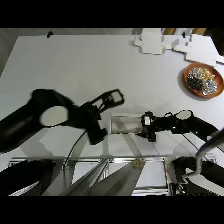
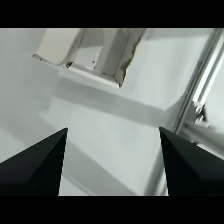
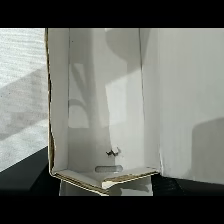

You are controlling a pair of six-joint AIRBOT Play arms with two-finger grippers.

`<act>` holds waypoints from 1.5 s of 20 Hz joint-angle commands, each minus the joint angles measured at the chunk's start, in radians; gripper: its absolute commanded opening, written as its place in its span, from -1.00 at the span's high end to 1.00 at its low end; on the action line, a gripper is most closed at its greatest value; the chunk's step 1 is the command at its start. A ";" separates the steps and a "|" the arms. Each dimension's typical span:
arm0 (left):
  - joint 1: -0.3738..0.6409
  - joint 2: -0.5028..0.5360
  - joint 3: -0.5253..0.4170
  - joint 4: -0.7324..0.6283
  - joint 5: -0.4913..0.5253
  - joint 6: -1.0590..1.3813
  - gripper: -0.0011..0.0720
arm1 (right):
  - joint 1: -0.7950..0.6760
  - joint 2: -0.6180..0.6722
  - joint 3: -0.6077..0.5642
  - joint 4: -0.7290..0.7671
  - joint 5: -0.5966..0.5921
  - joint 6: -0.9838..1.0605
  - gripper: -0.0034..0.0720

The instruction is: Fold the box and place the chain.

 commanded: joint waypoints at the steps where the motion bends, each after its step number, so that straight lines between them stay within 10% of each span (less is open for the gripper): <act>1: 0.102 0.126 -0.188 -0.156 0.083 0.552 -0.75 | 0.000 0.000 0.001 0.000 0.000 0.000 0.01; 6: 0.225 0.075 -0.403 -0.356 0.297 0.950 -0.75 | 0.000 0.000 0.001 0.000 0.000 0.000 0.01; 17: 0.250 -0.357 -0.404 -0.901 0.437 1.632 -0.95 | 0.000 0.000 0.001 0.000 0.000 0.000 0.01; 30: 0.280 -0.402 -0.362 -0.898 0.365 1.638 -0.95 | 0.000 0.000 0.001 0.000 0.000 0.000 0.01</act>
